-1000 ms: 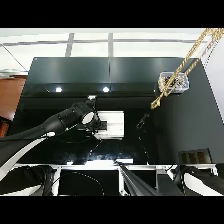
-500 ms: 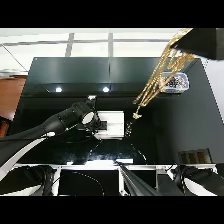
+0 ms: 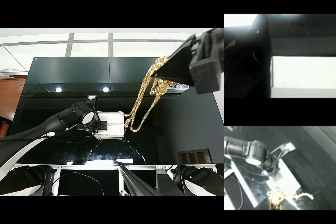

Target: Fold the box and place the chain.

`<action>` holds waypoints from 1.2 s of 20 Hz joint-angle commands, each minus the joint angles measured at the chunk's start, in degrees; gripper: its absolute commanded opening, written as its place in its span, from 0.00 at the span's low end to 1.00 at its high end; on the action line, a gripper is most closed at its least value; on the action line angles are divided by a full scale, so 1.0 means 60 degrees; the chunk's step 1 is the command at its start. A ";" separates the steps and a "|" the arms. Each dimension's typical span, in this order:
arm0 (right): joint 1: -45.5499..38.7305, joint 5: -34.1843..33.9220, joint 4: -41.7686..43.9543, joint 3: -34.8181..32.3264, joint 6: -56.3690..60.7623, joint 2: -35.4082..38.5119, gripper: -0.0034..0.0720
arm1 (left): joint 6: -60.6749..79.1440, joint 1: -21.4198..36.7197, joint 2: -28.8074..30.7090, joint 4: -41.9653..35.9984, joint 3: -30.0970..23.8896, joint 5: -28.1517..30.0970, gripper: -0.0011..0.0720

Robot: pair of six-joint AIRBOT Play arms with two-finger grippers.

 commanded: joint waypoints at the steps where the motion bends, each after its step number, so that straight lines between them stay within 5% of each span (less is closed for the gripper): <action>1: 0.0076 0.0044 0.0153 -0.0310 -0.0117 -0.0007 0.07 | -0.0004 0.0000 0.0004 0.0000 0.0004 0.0007 0.05; 13: 0.0171 0.0066 0.1016 -0.0310 -0.0273 -0.0124 0.07 | -0.0004 0.0000 0.0004 0.0000 0.0007 0.0011 0.05; 24: 0.1257 0.0430 0.1067 -0.0331 -0.0237 -0.1592 0.07 | -0.0004 -0.0004 0.0007 0.0000 0.0007 0.0011 0.05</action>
